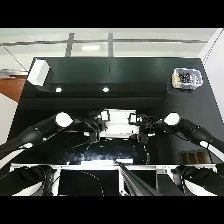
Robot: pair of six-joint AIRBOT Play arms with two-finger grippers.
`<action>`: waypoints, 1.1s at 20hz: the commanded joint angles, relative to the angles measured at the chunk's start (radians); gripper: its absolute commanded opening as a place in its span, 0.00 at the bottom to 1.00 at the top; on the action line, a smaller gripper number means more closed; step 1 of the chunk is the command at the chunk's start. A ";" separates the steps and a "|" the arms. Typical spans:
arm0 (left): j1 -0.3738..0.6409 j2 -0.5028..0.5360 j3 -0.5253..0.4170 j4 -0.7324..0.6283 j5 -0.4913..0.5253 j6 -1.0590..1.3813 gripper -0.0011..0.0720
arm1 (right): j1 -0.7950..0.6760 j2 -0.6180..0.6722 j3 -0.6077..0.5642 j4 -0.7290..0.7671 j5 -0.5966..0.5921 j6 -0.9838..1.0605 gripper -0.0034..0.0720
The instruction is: Fold the box and place the chain.
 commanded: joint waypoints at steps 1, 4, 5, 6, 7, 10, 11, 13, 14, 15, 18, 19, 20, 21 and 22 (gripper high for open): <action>0.098 0.089 0.001 0.077 -0.071 -0.188 0.05 | 0.000 0.000 0.000 -0.002 0.004 -0.004 0.66; 0.261 0.193 0.000 0.183 -0.144 -0.484 0.05 | 0.000 0.000 0.000 -0.002 0.004 -0.004 0.66; 0.331 0.215 0.000 0.201 -0.178 -0.620 0.05 | 0.000 0.000 0.000 -0.002 0.004 -0.004 0.66; 0.398 0.222 0.000 0.212 -0.222 -0.763 0.05 | 0.000 0.000 0.000 -0.002 0.004 -0.004 0.66; 0.473 0.216 -0.002 0.211 -0.285 -0.906 0.05 | 0.000 0.000 0.000 -0.002 0.004 -0.004 0.66; 0.596 0.181 -0.043 0.210 -0.463 -1.039 0.05 | 0.000 0.000 0.000 -0.002 0.004 -0.004 0.66; 0.600 0.167 -0.076 0.195 -0.456 -1.052 0.05 | 0.000 0.000 0.000 -0.002 0.004 -0.004 0.66; 0.595 0.133 -0.143 0.093 -0.431 -1.075 0.05 | 0.000 0.000 0.000 -0.002 0.004 -0.004 0.66; 0.595 0.112 -0.173 0.028 -0.421 -1.071 0.05 | 0.000 0.000 0.000 -0.002 0.004 -0.004 0.66; 0.595 0.092 -0.193 -0.027 -0.409 -1.041 0.05 | 0.000 0.000 0.000 -0.002 0.004 -0.004 0.66; 0.587 0.018 -0.212 -0.174 -0.413 -0.928 0.05 | 0.000 0.000 0.000 -0.002 0.004 -0.003 0.66; 0.568 -0.001 -0.212 -0.208 -0.403 -0.877 0.05 | 0.000 0.000 0.000 -0.002 0.004 -0.004 0.66; 0.539 -0.016 -0.212 -0.219 -0.389 -0.848 0.05 | 0.000 0.000 0.000 -0.001 0.004 -0.003 0.66; 0.495 -0.032 -0.212 -0.219 -0.360 -0.849 0.05 | 0.000 0.000 0.000 -0.001 0.005 -0.003 0.66; 0.451 -0.047 -0.211 -0.219 -0.332 -0.850 0.05 | 0.000 0.000 0.000 -0.001 0.005 -0.003 0.66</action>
